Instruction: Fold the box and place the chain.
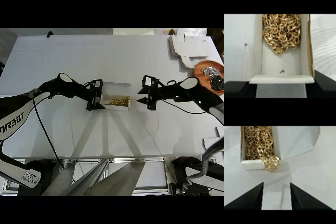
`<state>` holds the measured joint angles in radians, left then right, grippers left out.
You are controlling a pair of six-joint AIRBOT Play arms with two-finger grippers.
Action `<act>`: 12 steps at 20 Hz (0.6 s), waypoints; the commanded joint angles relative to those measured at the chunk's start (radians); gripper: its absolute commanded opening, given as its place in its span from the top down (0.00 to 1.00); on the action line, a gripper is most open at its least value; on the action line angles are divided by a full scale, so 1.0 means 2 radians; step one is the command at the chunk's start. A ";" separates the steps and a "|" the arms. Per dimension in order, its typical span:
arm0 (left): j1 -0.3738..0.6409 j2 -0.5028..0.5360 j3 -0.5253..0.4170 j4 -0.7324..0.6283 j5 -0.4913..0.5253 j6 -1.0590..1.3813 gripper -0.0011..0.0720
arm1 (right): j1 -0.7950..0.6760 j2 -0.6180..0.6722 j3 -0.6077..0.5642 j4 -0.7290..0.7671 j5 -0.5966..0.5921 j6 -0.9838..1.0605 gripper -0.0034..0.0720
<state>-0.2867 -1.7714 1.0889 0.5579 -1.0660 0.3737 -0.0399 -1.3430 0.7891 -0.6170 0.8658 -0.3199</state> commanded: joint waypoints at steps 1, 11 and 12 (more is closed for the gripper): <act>0.000 0.000 0.000 0.000 0.000 0.000 0.53 | 0.008 -0.035 -0.003 0.038 0.003 -0.072 0.48; 0.000 0.000 0.000 0.000 0.000 0.000 0.53 | 0.049 -0.036 -0.003 0.040 -0.050 -0.084 0.74; 0.000 0.000 0.000 0.000 0.000 0.000 0.53 | 0.049 -0.036 -0.003 0.040 -0.050 -0.084 0.87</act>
